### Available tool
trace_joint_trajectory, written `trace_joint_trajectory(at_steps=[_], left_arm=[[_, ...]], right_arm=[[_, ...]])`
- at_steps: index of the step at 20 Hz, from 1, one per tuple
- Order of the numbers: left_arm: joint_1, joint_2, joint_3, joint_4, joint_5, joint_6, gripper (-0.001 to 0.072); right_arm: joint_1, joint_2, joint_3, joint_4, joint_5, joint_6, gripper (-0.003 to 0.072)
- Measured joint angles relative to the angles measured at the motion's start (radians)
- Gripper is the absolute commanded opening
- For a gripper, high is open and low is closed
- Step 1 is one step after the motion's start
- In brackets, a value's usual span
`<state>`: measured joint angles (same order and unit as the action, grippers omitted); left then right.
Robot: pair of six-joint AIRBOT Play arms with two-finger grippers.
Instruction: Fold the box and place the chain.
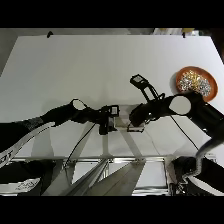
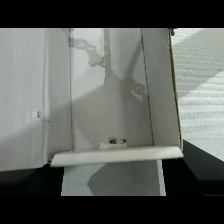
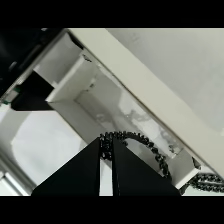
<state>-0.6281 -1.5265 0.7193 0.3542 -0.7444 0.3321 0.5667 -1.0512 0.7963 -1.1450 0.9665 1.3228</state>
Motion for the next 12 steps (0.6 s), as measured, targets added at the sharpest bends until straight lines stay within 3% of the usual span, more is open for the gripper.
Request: trace_joint_trajectory(at_steps=[1, 3, 6, 9, 12], left_arm=[[0.000, 0.000, 0.000, 0.000, 0.000, 0.000, 0.0253], [0.000, 0.000, 0.000, 0.000, 0.000, 0.000, 0.0253], [0.000, 0.000, 0.000, 0.000, 0.000, 0.000, 0.0253], [0.000, 0.000, 0.000, 0.000, 0.000, 0.000, 0.0253], [0.000, 0.000, 0.000, 0.000, 0.000, 0.000, 0.0253]], right_arm=[[0.000, -0.018, -0.006, -0.002, -0.006, 0.000, 0.0051], [0.000, -0.042, -0.014, -0.003, -0.021, 0.000, 0.0190], [0.000, -0.029, -0.020, -0.007, -0.022, 0.000, 0.0200], [-0.031, 0.045, -0.021, -0.021, 0.005, -0.001, 0.0188], [-0.130, 0.132, -0.021, -0.084, 0.082, 0.014, 0.0019]])
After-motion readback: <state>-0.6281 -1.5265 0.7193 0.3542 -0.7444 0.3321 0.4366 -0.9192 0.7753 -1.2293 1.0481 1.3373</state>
